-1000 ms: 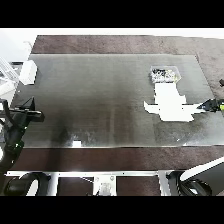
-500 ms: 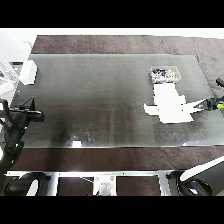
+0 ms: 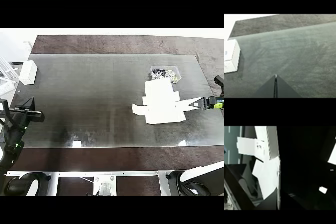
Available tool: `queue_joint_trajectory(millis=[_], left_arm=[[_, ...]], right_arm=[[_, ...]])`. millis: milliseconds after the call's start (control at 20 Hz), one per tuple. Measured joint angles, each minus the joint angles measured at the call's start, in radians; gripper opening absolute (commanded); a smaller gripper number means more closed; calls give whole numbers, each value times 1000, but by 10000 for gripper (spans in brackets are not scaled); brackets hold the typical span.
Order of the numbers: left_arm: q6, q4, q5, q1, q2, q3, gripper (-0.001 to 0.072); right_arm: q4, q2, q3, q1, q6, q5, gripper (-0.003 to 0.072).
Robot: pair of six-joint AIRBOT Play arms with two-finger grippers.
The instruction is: Fold the box and place the chain.
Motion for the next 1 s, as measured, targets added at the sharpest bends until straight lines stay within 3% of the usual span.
queue_joint_trajectory(millis=[200,350,750,1000], left_arm=[[0,0,0,0,0,0,21],[0,0,0,0,0,0,21],[0,0,0,0,0,0,21],[0,0,0,0,0,0,21]], right_arm=[[98,77,-164,126,-47,-74,1],[186,103,-245,269,-65,-212,1],[332,117,-295,620,-39,-526,1],[351,113,-297,692,71,-692,0]])
